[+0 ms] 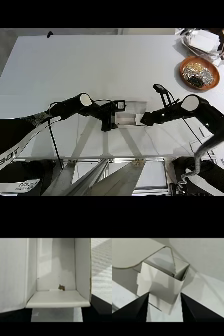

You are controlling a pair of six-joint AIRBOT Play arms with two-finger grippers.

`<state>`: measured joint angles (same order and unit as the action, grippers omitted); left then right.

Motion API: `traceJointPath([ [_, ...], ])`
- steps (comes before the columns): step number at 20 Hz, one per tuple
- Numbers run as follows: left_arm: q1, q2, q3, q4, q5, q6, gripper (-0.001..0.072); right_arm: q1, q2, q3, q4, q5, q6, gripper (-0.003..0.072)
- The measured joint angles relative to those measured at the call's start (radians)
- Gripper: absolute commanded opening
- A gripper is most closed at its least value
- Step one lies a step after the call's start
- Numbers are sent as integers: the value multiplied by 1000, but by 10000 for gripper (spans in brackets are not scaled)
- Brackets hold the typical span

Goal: Fold the box and place the chain.

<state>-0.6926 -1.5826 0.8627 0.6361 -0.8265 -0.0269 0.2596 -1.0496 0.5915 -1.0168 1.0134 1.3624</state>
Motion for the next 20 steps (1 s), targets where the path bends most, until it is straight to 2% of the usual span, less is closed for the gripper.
traceJointPath([
  [8, 0, 0, 0, 0, 0, 0, 132, 135, -49, 94, -192, -9, 330, 417],
  [20, 0, 0, 0, 0, 0, 0, 132, 277, -95, 113, -354, -18, 633, 415],
])
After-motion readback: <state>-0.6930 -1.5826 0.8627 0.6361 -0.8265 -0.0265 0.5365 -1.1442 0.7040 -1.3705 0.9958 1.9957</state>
